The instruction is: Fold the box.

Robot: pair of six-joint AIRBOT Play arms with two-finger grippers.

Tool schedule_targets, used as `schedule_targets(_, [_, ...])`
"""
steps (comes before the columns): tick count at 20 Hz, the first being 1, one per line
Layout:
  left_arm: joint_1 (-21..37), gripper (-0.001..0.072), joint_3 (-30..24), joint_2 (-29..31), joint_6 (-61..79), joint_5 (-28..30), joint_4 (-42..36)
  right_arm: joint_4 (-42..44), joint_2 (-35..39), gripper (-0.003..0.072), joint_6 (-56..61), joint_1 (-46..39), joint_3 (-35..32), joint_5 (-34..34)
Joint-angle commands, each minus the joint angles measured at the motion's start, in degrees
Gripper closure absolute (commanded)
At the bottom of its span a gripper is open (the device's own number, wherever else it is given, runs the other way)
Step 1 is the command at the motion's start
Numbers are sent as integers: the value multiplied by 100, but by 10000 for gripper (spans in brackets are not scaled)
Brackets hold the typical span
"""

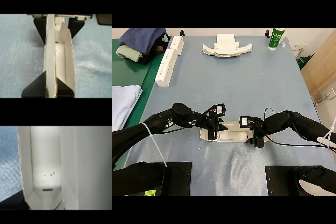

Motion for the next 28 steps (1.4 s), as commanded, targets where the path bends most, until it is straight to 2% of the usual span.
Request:
schedule_targets(1, [2,692,-2,-2,2,0,2,-4,-4,188,4,4,-4,2])
schedule_targets(26, [-35,689,-2,-2,-2,-96,-186,-4,-4,187,4,-4,-4,-11])
schedule_targets(27, [-33,480,-2,-2,-2,-94,-186,-7,-4,187,4,-4,-4,-13])
schedule_targets(28, [-26,155,-2,-2,-76,-83,-188,-4,-4,187,4,-4,-4,-15])
